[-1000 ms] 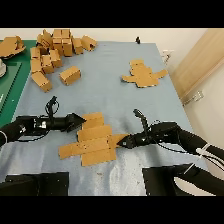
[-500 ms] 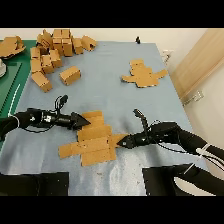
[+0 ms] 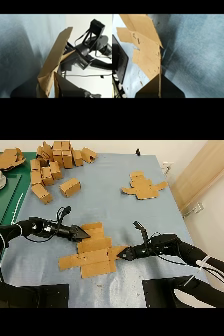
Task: Fold the box.
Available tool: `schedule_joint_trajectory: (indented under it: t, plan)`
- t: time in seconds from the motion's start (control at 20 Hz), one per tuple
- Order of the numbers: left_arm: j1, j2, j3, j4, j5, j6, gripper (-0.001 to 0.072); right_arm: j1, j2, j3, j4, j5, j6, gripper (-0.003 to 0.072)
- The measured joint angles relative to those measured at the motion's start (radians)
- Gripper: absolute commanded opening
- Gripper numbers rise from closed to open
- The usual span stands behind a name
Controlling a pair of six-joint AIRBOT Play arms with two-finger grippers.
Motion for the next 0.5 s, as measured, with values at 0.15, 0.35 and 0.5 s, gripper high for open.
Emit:
schedule_joint_trajectory:
  t: [0.15, 0.35, 0.5]
  plan:
    - [0.000, -0.001, 0.008, 0.020, -0.015, 0.010, 0.0042, 0.000, 0.000, 0.000, -0.003, 0.003, 0.003, 0.0000]
    - [0.000, -0.001, 0.024, 0.033, -0.028, 0.021, 0.0042, 0.000, 0.000, 0.000, -0.002, 0.006, 0.005, 0.0000]
    - [0.000, -0.001, 0.031, 0.034, -0.034, 0.027, 0.0041, 0.000, 0.000, 0.000, -0.002, 0.006, 0.012, 0.0002]
